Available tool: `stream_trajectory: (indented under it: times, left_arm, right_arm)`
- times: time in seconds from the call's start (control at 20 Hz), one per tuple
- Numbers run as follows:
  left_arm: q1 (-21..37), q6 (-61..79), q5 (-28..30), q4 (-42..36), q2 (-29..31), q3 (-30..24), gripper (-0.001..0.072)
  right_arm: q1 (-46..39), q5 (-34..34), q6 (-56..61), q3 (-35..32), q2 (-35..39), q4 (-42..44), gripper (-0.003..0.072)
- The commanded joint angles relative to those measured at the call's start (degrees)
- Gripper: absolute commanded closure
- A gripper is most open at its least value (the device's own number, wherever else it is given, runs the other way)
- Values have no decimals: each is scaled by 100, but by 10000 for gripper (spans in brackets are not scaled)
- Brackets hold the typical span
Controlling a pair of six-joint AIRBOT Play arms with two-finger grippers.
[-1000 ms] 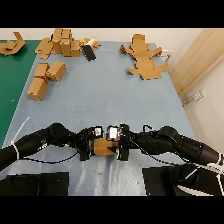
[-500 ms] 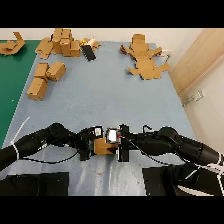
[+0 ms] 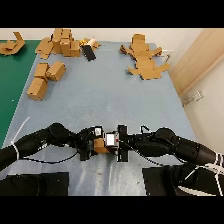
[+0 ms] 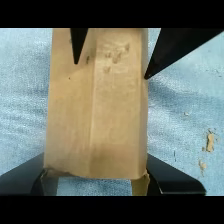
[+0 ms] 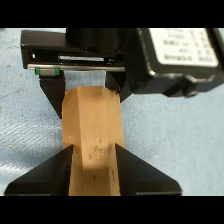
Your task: Fold the box.
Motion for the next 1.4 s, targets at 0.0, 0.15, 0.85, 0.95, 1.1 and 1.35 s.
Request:
stream_trajectory:
  times: [0.0,0.15,0.85,0.95,1.1,1.35]
  left_arm:
    - [0,2,0,4,2,0,201]
    - [0,2,0,4,2,0,201]
    - [0,2,0,7,2,0,201]
    - [0,2,0,4,2,0,201]
    - [0,2,0,4,2,0,201]
    - [0,2,2,4,2,0,201]
  right_arm:
    - [11,70,-2,0,-22,-116,263]
    - [11,50,-2,2,-22,-116,282]
    - [109,-52,0,35,177,-164,537]
    - [109,-52,0,37,267,-173,537]
    - [109,-52,4,37,286,-273,537]
    - [109,-50,2,35,168,-273,537]
